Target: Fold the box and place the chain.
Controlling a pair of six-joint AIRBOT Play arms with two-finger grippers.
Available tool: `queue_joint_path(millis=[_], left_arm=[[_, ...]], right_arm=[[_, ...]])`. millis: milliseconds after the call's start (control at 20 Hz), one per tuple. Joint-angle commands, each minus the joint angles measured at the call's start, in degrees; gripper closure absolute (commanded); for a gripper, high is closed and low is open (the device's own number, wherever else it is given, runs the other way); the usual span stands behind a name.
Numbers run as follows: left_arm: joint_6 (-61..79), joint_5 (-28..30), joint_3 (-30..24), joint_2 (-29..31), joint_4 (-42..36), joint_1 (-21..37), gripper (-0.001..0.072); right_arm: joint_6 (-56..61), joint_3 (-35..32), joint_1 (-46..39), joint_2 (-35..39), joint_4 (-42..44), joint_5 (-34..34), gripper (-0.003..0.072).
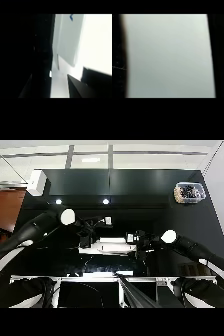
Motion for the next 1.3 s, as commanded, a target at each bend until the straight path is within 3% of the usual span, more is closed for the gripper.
queue_joint_path(millis=[0, 50, 100, 150, 250, 300, 550, 650, 700, 750, 850, 1000, 1250], left_arm=[[-16.3, -9.6, 0.0, 4.5, 2.5, 0.7, 0.032], [-19.8, -13.0, -0.2, 4.9, 0.4, 1.1, 0.0531], [-20.1, -16.9, -0.7, 5.0, -4.9, 1.3, 0.0668], [-18.6, -18.8, -2.1, 5.0, -13.6, 1.1, 0.0683], [-10.7, -17.8, -5.7, 5.0, -30.2, -0.3, 0.0686], [-9.8, -14.1, -7.0, 5.0, -33.5, -1.2, 0.0686], [-10.2, 10.3, -8.5, 5.0, -35.8, -1.2, 0.0686], [-10.2, 16.7, -8.5, 5.0, -35.1, 0.0, 0.0685], [-10.2, 19.0, -8.5, 4.9, -34.9, 0.7, 0.0685], [-10.2, 21.6, -8.5, 4.9, -34.9, 1.5, 0.0685], [-10.2, 26.7, -8.7, 4.9, -34.9, 2.6, 0.0685], [-10.0, 30.8, -8.7, 2.7, -34.9, 2.9, 0.0685], [-10.1, 28.6, -8.7, -5.1, -32.0, 0.9, 0.0685]], right_arm=[[0.0, 0.0, 0.0, 0.0, 0.0, -0.4, 0.0214], [0.0, 0.0, 0.0, 0.0, 0.0, -0.4, 0.0214], [0.0, 0.0, 0.0, 0.0, 0.0, -0.5, 0.0214], [0.0, 0.0, 0.0, 0.0, 0.0, -0.5, 0.0214], [0.0, 0.0, 0.0, 0.0, 0.0, -0.5, 0.0214], [0.0, 0.0, 0.0, 0.0, 0.0, -0.5, 0.0215], [0.0, 0.0, 0.0, 0.0, 0.0, -0.4, 0.0217], [0.0, 0.0, 0.0, 0.0, 0.0, -0.4, 0.0217], [0.0, 0.0, 0.0, 0.0, 0.0, -0.4, 0.0277], [0.0, 0.0, 0.0, 0.0, 0.0, -0.4, 0.0405], [0.0, 0.0, 0.0, 0.0, 0.0, -0.4, 0.0427], [0.0, 0.0, 0.0, 0.0, 0.0, -0.4, 0.0427], [0.0, 0.0, 0.0, 0.0, 0.0, -0.4, 0.0427]])
